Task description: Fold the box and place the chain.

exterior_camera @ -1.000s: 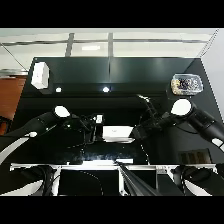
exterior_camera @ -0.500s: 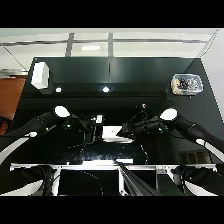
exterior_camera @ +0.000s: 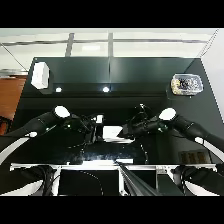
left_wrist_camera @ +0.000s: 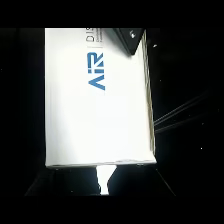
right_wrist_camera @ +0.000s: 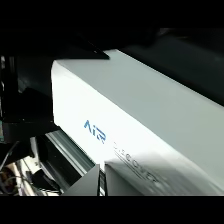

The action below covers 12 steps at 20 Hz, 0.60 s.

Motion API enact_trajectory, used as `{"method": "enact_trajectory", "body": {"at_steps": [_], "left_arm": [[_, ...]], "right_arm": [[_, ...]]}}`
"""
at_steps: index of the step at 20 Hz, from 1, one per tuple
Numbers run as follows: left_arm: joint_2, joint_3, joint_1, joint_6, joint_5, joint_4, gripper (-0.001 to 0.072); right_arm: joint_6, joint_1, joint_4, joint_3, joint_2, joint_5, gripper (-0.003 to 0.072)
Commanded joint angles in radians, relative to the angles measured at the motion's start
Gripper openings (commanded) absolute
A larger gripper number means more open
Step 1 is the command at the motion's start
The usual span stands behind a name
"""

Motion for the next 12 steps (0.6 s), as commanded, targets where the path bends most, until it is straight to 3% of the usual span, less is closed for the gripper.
{"method": "enact_trajectory", "body": {"at_steps": [1,3,5,8,10,12], "left_arm": [[0.0,0.001,0.001,0.003,0.01,0.005,0.0434],[0.004,0.007,0.001,-0.012,0.016,0.011,0.0623],[0.026,0.015,0.005,-0.067,0.012,0.02,0.0712],[0.108,0.029,0.024,-0.298,0.011,0.207,0.0713],[0.167,0.048,0.043,-0.428,-0.069,0.33,0.0712],[0.212,0.069,0.044,-0.491,-0.085,0.315,0.0712]], "right_arm": [[-0.023,-0.089,0.015,0.032,0.064,0.132,0.0046],[-0.023,-0.182,0.019,0.042,0.132,0.2,0.0047],[-0.023,-0.293,0.005,0.042,0.206,0.249,0.0046],[-0.023,-0.464,-0.005,0.042,0.283,0.287,0.0046],[-0.024,-0.543,-0.04,0.042,0.301,0.292,0.0046],[-0.024,-0.581,-0.088,0.042,0.301,0.266,0.0046]]}}
